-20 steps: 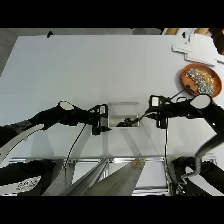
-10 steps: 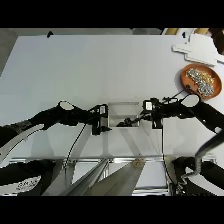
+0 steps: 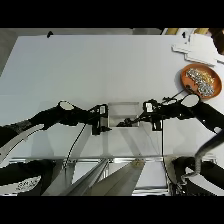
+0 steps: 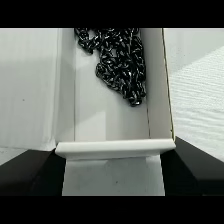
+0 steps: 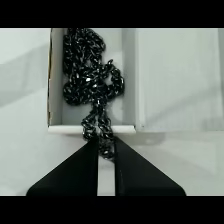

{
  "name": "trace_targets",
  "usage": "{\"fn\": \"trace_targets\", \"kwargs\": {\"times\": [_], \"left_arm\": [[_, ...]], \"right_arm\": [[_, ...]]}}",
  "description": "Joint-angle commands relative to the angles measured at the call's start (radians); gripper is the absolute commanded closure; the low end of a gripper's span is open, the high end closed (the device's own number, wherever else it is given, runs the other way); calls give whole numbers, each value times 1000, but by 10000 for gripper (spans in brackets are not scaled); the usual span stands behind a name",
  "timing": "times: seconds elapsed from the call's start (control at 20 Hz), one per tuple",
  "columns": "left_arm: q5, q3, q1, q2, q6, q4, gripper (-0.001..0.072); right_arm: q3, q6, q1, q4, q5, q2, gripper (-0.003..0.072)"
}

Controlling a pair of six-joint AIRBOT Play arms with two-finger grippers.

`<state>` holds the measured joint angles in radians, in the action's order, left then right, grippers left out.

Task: Fold the box and place the chain.

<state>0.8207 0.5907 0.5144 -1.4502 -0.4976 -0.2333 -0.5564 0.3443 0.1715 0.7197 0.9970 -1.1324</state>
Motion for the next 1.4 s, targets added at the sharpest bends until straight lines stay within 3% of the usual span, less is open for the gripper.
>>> {"fn": "trace_targets", "kwargs": {"times": [0.0,0.35,0.5,0.7,1.05,1.2,1.35], "left_arm": [[0,0,0,0,0,0,697],[0,0,0,0,0,0,697],[0,0,0,0,0,0,697],[-1,0,0,0,0,0,697],[-1,0,0,0,0,0,697],[0,0,0,0,0,0,697],[0,0,0,0,0,0,697]], "right_arm": [[0,1,21,-8,7,-1,658],[0,-283,19,261,-55,51,670],[0,-322,19,272,-53,119,670],[0,-322,20,142,-47,219,670],[0,-321,29,-280,10,288,670],[0,-321,89,-325,5,287,670],[0,-323,153,-312,-76,260,670]]}}
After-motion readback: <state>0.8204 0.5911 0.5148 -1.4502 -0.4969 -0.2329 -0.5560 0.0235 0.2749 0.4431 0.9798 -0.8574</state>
